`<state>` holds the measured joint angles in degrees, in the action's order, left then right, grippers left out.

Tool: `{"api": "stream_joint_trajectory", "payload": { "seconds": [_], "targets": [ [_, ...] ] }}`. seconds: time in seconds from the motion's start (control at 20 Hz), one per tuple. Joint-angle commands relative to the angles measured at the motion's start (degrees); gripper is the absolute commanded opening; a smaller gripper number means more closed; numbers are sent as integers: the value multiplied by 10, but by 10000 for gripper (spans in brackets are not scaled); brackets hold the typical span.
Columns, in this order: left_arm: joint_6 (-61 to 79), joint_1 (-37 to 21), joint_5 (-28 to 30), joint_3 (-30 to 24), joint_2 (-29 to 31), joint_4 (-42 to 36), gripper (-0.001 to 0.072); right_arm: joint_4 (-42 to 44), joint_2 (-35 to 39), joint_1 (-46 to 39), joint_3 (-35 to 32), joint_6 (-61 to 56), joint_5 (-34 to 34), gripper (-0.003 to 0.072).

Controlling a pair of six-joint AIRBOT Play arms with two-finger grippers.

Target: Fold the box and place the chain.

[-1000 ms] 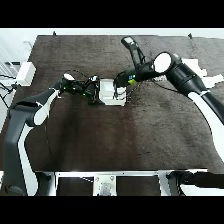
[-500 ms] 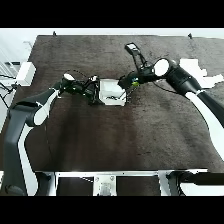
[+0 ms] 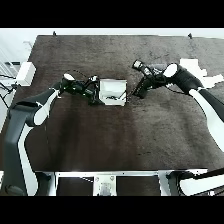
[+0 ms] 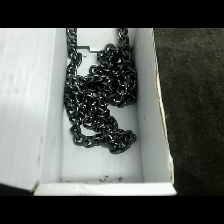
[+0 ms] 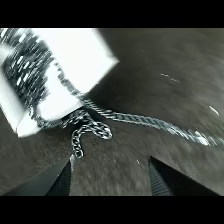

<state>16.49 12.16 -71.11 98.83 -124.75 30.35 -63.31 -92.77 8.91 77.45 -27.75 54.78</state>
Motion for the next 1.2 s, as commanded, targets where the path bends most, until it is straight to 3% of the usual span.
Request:
{"api": "stream_joint_trajectory", "payload": {
  "seconds": [0.0,0.35,0.6,1.0,1.1,1.15],
  "targets": [
    [0,-1,0,0,0,0,460,59,-56,-11,-2,219,4,628],
    [0,-1,0,0,0,0,459,130,-109,-12,20,328,3,632],
    [0,-1,0,0,0,0,459,150,-145,-12,63,329,2,632],
    [0,-1,0,0,0,0,459,159,-161,-8,64,297,49,626],
    [0,-1,0,0,0,0,459,145,-163,-8,64,280,49,516],
    [0,-1,0,0,0,0,459,132,-163,-8,64,271,49,292]
  ]
}}
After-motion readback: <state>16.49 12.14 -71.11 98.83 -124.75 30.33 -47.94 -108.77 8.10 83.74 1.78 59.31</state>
